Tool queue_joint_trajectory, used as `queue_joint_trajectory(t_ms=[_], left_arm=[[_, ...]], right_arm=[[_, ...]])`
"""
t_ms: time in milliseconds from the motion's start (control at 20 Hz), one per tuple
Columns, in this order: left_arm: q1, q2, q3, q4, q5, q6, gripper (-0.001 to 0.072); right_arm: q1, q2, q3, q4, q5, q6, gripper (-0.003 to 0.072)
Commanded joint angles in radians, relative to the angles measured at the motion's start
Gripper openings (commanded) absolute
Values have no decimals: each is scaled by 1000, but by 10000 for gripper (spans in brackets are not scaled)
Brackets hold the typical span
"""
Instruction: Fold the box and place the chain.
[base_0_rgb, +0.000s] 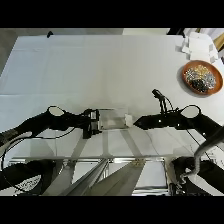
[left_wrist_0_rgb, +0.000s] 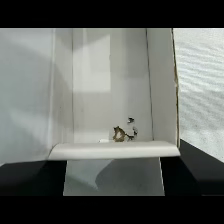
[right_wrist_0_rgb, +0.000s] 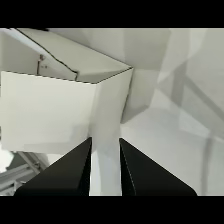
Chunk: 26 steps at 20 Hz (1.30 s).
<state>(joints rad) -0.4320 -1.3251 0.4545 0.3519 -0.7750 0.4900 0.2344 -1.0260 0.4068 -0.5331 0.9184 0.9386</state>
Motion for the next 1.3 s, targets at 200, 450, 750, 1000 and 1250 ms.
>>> queue_joint_trajectory(t_ms=[200, 450, 750, 1000, 1250], left_arm=[[0, 1, 0, 0, 0, 0, 255], [0, 1, 0, 0, 0, 0, 255], [0, 1, 0, 0, 0, 0, 255], [0, 1, 0, 0, 0, 0, 255], [0, 0, 0, 0, 0, 0, 255]], right_arm=[[95, 8, 36, 8, -10, 37, 274], [148, 2, 38, -51, -92, 122, 345], [254, -87, 186, -309, -137, 452, 424], [333, -124, 253, -480, -143, 698, 423], [417, -201, 322, -645, -92, 916, 423]])
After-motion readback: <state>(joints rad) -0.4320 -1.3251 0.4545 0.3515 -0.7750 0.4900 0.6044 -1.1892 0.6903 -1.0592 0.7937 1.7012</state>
